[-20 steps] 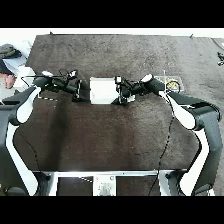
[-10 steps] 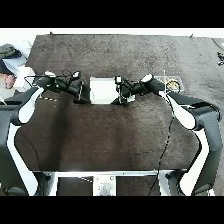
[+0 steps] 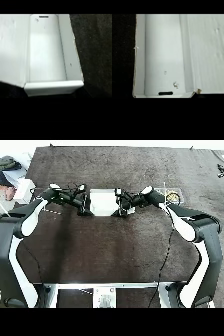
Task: Fold the box and place the chain.
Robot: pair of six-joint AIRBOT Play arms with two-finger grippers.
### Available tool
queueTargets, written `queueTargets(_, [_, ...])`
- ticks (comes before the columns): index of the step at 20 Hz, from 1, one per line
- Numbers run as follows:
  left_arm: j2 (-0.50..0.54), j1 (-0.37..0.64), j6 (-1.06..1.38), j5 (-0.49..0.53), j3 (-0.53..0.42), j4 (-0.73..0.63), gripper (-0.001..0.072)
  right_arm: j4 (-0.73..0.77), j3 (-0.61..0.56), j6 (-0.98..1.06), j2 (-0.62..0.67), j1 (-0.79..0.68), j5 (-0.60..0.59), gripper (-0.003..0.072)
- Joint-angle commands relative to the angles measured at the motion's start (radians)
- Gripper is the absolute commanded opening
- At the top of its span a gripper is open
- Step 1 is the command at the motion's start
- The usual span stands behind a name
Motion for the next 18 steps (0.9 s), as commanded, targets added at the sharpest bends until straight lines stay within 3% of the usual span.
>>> queueTargets(1, [-0.001,-0.014,0.018,0.048,0.000,0.014,0.0720,0.000,0.000,-0.002,0.000,0.001,0.000,0.0220])
queueTargets(18, [-0.026,-0.017,0.071,0.021,0.000,-0.035,0.0719,0.000,0.000,-0.002,0.000,0.001,0.000,0.0220])
